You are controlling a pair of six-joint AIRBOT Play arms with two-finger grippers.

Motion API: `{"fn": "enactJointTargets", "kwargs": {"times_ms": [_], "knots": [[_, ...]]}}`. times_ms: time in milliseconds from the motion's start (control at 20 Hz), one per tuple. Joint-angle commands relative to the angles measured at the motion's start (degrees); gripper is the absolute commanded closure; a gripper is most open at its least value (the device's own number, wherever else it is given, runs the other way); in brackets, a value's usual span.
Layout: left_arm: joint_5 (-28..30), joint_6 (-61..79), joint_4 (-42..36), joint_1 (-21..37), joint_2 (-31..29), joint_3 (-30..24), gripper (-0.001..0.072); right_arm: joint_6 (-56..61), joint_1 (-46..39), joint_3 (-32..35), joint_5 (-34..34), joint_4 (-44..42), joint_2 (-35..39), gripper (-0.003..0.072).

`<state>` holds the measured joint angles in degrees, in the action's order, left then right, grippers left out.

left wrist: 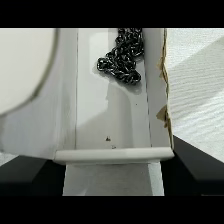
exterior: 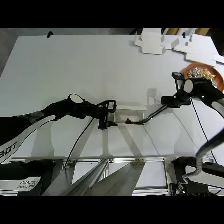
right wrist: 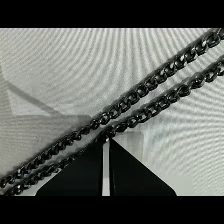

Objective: Fold the box and place the chain.

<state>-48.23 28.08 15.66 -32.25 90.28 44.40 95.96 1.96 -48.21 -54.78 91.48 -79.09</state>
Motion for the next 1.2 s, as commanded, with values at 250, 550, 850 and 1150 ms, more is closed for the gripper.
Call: {"fn": "enactJointTargets", "kwargs": {"times_ms": [250,550,850,1150], "knots": [[0.02,0.00,0.00,0.02,0.00,0.02,0.0556,-3.43,0.02,0.02,-0.04,-1.55,4.72,0.0673],[0.02,0.00,0.00,0.02,0.00,0.02,0.0556,-4.17,0.02,0.02,-1.79,-1.62,10.16,0.0673],[0.02,0.00,0.00,0.02,0.00,0.02,0.0556,-5.97,0.02,0.02,-3.65,-3.89,13.55,0.0673],[0.00,0.00,0.00,0.02,0.00,0.02,0.0556,-6.47,3.61,0.07,-5.55,-5.14,18.86,0.0673]]}}
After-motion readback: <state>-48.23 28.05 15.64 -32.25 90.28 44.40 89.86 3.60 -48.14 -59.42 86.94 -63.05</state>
